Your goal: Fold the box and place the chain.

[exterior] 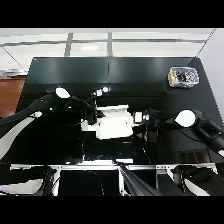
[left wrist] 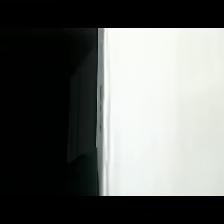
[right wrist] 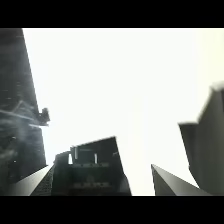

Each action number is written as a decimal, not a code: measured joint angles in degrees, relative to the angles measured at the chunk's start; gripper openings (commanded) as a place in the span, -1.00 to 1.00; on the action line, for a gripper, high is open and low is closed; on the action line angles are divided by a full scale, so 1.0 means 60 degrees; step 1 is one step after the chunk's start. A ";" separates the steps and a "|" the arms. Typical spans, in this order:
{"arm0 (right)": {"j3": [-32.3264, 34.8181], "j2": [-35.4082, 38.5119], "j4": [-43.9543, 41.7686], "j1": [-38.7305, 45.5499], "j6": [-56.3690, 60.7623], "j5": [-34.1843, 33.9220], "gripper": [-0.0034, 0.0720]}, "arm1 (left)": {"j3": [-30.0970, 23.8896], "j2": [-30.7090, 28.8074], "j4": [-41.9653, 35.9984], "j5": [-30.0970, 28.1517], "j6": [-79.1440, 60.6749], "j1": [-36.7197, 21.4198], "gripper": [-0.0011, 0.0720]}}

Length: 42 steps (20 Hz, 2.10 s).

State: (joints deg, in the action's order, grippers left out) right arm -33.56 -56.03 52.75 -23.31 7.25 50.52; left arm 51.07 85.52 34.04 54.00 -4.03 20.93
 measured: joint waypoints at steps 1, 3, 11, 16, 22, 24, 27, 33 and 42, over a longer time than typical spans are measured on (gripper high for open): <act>0.0011 -0.0160 -0.0022 -0.0117 -0.0262 -0.0044 0.98 | -0.0004 0.0000 0.0000 -0.0007 -0.0022 0.0007 -0.90; 0.0029 -0.0506 -0.0087 -0.0259 -0.0725 -0.0113 0.97 | -0.0004 0.0000 -0.0004 0.0018 -0.0040 0.0015 -0.90; 0.0138 -0.1752 -0.1789 -0.0648 -0.2091 -0.1005 0.97 | -0.0004 0.0000 -0.0033 0.0080 -0.0076 0.0022 -0.90; -0.0025 -0.1865 -0.2590 -0.0841 -0.2572 -0.2051 0.97 | -0.0004 0.0000 -0.0036 0.0197 -0.0073 0.0022 -0.90; -0.0463 -0.1763 -0.2506 -0.0474 -0.2867 -0.2484 0.97 | -0.0004 0.0000 -0.0047 0.0317 -0.0026 0.0025 -0.90; -0.0521 -0.1763 -0.2674 -0.0313 -0.2954 -0.2535 0.97 | -0.0004 0.0000 -0.0058 0.0313 -0.0022 0.0025 -0.90; -0.0554 -0.1759 -0.2885 -0.0076 -0.3067 -0.2612 0.97 | -0.0007 0.0000 -0.0040 0.0331 -0.0033 0.0025 -0.90; -0.0572 -0.1767 -0.3187 0.0208 -0.3144 -0.2200 0.97 | -0.0004 0.0000 -0.0033 0.0357 -0.0051 0.0029 -0.90; -0.0572 -0.2142 -0.3679 0.0251 -0.3282 -0.1100 0.97 | -0.0007 0.0000 -0.0011 0.0361 -0.0073 0.0033 -0.90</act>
State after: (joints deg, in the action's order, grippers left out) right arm -36.99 -68.88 30.68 -21.80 -12.45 43.92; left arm 51.03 85.52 33.98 56.16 -4.47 21.12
